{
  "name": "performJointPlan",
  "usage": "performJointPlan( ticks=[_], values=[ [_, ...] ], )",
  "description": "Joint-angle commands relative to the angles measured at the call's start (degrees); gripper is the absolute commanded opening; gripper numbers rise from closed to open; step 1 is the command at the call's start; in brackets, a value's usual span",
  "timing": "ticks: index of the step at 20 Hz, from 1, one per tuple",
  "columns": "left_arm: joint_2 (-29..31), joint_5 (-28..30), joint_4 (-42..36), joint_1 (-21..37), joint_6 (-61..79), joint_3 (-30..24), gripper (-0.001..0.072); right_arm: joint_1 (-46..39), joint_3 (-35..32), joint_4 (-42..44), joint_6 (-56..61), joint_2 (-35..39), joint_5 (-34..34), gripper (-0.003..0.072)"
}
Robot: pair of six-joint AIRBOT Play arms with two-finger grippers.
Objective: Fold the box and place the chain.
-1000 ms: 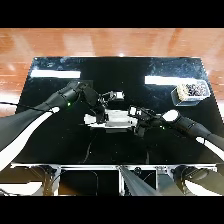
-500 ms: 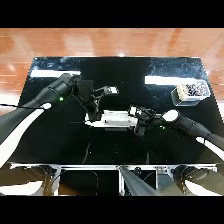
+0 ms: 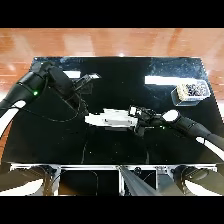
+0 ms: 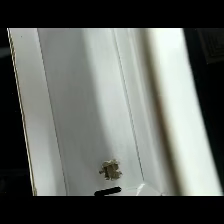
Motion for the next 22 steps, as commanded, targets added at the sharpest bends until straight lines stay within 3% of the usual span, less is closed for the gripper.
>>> performJointPlan(
  ticks=[1, 9, 15, 17, 22],
  values=[
    [2.91, 1.73, -6.43, 0.26, 0.85, -1.42, 0.0021, 0.0, 0.04, -0.04, -0.02, 0.0, 0.09, 0.0595],
    [8.48, -2.95, -7.5, -2.29, 0.59, -11.04, 0.0021, 0.0, 0.02, -0.46, -0.04, -0.02, 0.39, 0.0593],
    [9.31, -3.23, -7.82, -2.56, -2.71, -12.37, 0.0021, 0.0, 0.02, -0.44, -0.02, 0.0, 0.39, 0.0592],
    [9.88, -3.28, -7.67, -2.6, -4.92, -12.44, 0.0021, 0.0, 0.02, -0.42, -0.04, -0.02, 0.39, 0.048],
    [13.38, -6.4, -7.67, -3.43, -8.46, -15.76, 0.0021, 0.0, 0.02, -0.44, -0.02, 0.0, 0.39, 0.0482]
  ],
)
